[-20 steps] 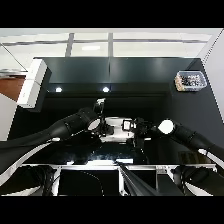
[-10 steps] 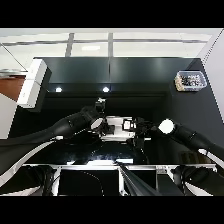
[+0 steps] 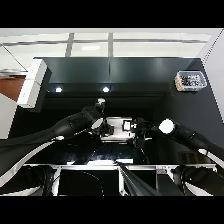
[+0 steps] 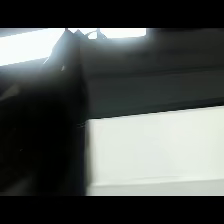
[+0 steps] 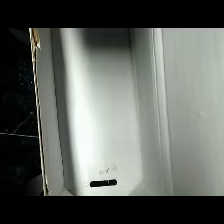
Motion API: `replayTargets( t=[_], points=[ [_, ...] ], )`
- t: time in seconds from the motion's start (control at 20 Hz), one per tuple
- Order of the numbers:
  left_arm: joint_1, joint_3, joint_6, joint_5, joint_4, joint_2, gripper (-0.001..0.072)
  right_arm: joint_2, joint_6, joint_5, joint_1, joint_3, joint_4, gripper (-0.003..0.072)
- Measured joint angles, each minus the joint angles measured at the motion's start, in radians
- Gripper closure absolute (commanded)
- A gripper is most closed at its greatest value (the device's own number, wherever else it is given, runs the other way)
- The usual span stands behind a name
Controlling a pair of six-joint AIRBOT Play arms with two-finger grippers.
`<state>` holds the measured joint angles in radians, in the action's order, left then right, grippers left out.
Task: Fold the box and place the chain.
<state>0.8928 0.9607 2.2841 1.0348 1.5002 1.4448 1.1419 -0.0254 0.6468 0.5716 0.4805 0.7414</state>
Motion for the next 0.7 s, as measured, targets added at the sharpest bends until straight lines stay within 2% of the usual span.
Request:
replayTargets(
  t=[0.05, 0.45, 0.5, 0.6, 0.7],
  points=[
    [0.000, 0.002, 0.000, 0.008, 0.004, 0.000, 0.0067, 0.000, 0.000, 0.000, 0.000, 0.000, 0.000, 0.0367],
    [-0.001, 0.015, 0.000, 0.008, 0.006, 0.001, 0.0080, 0.000, -0.003, -0.004, 0.000, -0.001, -0.003, 0.0367],
    [-0.003, 0.017, 0.000, 0.006, 0.008, 0.000, 0.0106, 0.000, -0.004, -0.005, 0.000, -0.001, -0.003, 0.0367],
    [-0.008, 0.021, 0.000, -0.029, -0.005, -0.004, 0.0209, 0.000, -0.007, -0.013, 0.000, 0.000, -0.014, 0.0367],
    [-0.018, 0.021, 0.000, 0.019, 0.019, -0.012, 0.0212, 0.000, -0.007, -0.008, 0.000, 0.000, -0.008, 0.0367]
  ],
)
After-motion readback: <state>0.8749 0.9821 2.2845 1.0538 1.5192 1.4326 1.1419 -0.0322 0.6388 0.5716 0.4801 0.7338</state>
